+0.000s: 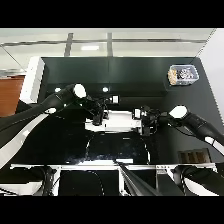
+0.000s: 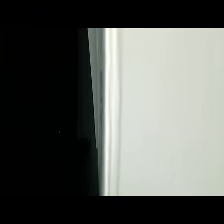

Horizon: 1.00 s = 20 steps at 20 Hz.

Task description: Fold the box and place the chain.

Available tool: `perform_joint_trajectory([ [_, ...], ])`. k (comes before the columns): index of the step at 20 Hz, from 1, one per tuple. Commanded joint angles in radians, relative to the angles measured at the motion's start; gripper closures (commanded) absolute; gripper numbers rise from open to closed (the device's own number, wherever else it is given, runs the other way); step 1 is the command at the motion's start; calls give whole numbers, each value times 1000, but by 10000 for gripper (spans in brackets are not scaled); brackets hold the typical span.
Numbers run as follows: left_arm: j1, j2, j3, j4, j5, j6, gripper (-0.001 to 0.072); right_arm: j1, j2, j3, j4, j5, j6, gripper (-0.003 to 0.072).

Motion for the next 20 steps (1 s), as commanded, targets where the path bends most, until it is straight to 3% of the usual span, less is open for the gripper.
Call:
perform_joint_trajectory([
  [1, -1, -1, 2, 1, 0, -6, 683, 1, -36, 0, 25, 16, -37, 80],
  [20, -1, -1, 2, 0, 0, -6, 683, 2, -108, 9, -55, 6, 50, 80],
])
